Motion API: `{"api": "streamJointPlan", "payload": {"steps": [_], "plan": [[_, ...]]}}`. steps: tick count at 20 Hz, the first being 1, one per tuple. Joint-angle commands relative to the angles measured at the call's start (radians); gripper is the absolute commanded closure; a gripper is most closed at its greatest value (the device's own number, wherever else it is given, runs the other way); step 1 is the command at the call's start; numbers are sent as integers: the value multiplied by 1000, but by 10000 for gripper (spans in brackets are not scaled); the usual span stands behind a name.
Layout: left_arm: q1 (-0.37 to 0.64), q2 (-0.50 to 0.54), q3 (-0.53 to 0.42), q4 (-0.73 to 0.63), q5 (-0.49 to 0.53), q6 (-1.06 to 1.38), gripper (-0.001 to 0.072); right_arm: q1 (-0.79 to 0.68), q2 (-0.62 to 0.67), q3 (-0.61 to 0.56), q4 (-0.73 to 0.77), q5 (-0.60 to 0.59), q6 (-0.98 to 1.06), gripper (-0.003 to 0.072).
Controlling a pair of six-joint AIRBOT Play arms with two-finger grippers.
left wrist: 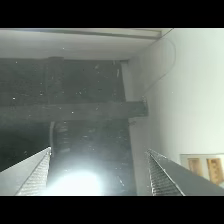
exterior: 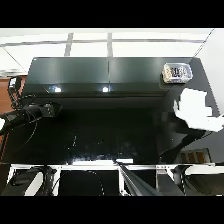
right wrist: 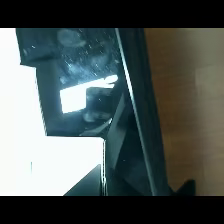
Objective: Fold the box and place the chain.
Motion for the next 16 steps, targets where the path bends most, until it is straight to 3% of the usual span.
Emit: {"api": "streamJointPlan", "payload": {"steps": [1,5,9,13,16], "plan": [[-1,0,0,-12,-2,2,-1,10,27,2,133,79,-27,676],[-1,0,0,-52,-2,-2,-1,61,214,-137,377,40,-34,676],[-5,-4,0,-109,-25,-2,-1,169,446,-403,631,-42,-94,676],[-64,-39,1,-169,-21,5,-1,424,644,-724,699,-218,-75,676],[-121,-133,21,-257,-27,20,-1,649,721,-948,897,-420,-77,676]]}}
